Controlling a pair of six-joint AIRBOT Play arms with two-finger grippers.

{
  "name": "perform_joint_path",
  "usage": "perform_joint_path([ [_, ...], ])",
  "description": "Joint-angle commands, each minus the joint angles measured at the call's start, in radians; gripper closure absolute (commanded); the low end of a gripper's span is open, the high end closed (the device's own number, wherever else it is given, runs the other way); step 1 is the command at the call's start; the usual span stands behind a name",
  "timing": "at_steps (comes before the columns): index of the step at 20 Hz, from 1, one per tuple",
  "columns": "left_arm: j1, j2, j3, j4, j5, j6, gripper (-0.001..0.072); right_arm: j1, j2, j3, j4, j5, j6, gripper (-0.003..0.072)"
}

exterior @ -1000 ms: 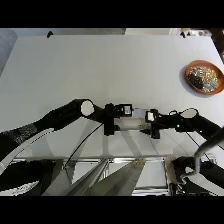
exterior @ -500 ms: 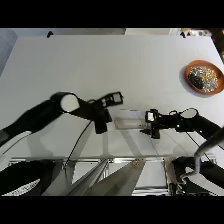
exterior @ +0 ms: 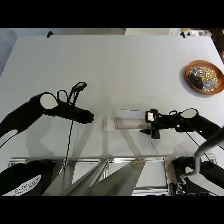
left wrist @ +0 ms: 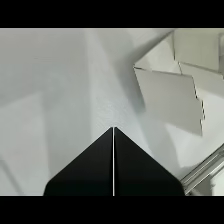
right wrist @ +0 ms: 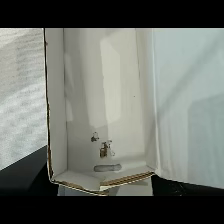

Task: Fold the box and place the chain.

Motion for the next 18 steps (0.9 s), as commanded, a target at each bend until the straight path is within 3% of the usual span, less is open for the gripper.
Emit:
perform_joint_path([
  [1,-0.009,-0.094,-0.027,-0.164,0.080,-0.013,0.0706,0.000,0.001,0.000,0.000,0.000,0.000,0.0280],
  [5,-0.058,-0.174,-0.027,-0.196,0.114,-0.013,0.0706,0.000,0.001,0.000,0.000,0.000,0.000,0.0280],
  [12,-0.090,-0.182,-0.025,-0.228,0.166,-0.013,0.0706,0.000,0.001,0.000,0.000,0.000,0.000,0.0280],
  [18,-0.145,-0.157,0.059,-0.237,0.101,-0.013,0.0706,0.000,0.001,0.000,0.000,0.000,0.000,0.0280],
])
